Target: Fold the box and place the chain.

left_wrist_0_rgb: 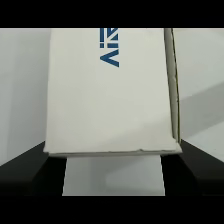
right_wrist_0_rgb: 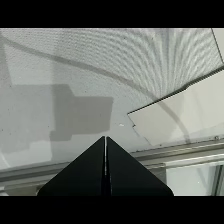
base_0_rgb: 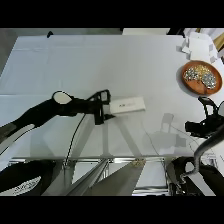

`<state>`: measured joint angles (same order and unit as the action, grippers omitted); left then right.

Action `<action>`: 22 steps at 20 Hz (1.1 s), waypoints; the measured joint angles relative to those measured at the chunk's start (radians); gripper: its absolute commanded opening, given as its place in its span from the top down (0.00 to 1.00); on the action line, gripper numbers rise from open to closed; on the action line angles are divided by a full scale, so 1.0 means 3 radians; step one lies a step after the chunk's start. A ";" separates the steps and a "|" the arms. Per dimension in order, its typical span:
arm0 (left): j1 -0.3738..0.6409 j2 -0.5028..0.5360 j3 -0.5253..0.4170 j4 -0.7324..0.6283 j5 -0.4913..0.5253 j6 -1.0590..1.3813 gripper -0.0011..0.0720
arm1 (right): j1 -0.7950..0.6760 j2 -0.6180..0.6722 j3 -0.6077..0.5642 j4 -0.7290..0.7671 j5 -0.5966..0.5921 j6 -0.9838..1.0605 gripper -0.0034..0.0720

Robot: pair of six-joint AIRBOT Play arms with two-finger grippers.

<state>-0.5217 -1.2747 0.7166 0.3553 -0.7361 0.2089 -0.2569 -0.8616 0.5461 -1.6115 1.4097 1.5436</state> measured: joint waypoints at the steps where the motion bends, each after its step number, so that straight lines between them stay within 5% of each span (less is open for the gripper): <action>1: 0.0094 0.0100 0.0000 0.0003 0.0023 -0.0114 0.98 | 0.0000 0.0000 0.0000 0.0000 0.0000 0.0000 0.93; 8: 0.1198 0.0676 0.0000 0.0483 0.0081 -0.1324 0.98 | 0.0000 0.0000 0.0000 0.0000 0.0000 0.0000 0.93; 16: 0.2739 0.0833 0.0000 0.1467 -0.0116 -0.2519 0.98 | 0.0000 0.0000 0.0000 0.0001 -0.0001 0.0000 0.93; 22: 0.3269 0.0750 -0.0041 0.2377 -0.0240 -0.3213 0.98 | 0.0000 0.0000 0.0000 0.0000 0.0000 0.0000 0.93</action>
<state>0.4591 -1.0496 0.7044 1.0683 -0.8082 -0.7551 -0.2569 -0.8616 0.5461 -1.6115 1.4097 1.5436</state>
